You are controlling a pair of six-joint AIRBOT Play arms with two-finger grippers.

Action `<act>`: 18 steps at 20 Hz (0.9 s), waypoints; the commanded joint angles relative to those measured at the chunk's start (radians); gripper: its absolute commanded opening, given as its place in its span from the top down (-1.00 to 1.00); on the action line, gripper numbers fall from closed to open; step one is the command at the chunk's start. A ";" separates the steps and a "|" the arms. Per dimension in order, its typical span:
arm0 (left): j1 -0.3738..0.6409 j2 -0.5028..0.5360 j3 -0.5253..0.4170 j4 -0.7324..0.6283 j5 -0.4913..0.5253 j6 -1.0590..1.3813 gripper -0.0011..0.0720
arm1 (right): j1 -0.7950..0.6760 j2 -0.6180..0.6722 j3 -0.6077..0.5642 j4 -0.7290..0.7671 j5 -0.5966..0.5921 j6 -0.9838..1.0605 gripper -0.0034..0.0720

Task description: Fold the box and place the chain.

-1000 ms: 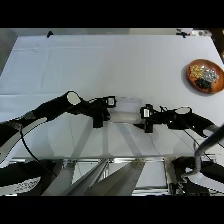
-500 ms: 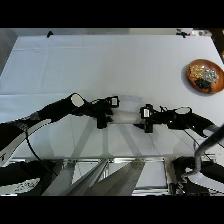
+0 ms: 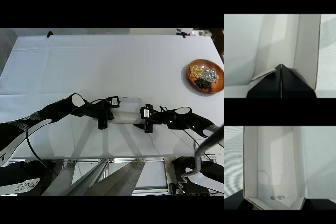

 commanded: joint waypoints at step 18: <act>0.479 0.230 -0.126 -0.177 -0.341 -0.394 0.96 | 0.001 0.001 0.000 0.002 0.000 0.003 0.28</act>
